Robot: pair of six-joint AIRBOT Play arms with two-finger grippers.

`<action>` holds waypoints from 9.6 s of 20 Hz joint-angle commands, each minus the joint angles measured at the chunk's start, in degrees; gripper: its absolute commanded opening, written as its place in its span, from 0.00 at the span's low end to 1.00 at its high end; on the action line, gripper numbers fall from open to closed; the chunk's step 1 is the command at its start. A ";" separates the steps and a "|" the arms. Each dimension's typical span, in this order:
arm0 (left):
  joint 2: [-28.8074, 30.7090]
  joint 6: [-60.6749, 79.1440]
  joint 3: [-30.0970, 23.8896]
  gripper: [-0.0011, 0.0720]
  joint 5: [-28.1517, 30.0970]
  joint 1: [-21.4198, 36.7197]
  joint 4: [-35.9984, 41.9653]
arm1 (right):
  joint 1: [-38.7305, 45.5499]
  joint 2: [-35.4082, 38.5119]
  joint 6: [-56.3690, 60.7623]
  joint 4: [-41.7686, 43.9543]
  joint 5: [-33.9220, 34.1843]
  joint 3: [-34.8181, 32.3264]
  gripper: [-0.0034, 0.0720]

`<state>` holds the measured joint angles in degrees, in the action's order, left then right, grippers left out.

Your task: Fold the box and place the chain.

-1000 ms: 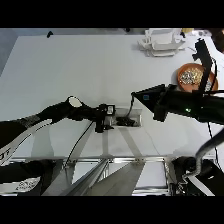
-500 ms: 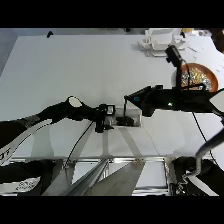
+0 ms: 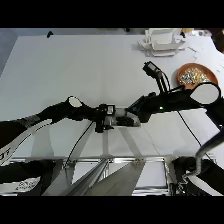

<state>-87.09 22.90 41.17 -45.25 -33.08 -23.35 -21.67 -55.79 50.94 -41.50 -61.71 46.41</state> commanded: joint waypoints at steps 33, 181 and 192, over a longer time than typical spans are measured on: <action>0.02 0.02 0.02 0.39 0.02 0.02 -0.02 | -11.56 -11.82 -18.82 -18.95 5.66 3.69 0.40; 19.93 -30.99 0.02 0.02 6.01 13.25 -5.31 | 25.68 2.82 41.64 -40.76 -13.27 -2.32 0.07; 31.17 -90.66 -2.08 0.03 3.13 54.80 -47.67 | 25.68 2.82 41.64 -40.76 -13.27 -2.32 0.07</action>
<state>-55.44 -56.38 40.27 -41.50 12.45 -64.95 3.99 -53.01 92.58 -82.28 -74.98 44.12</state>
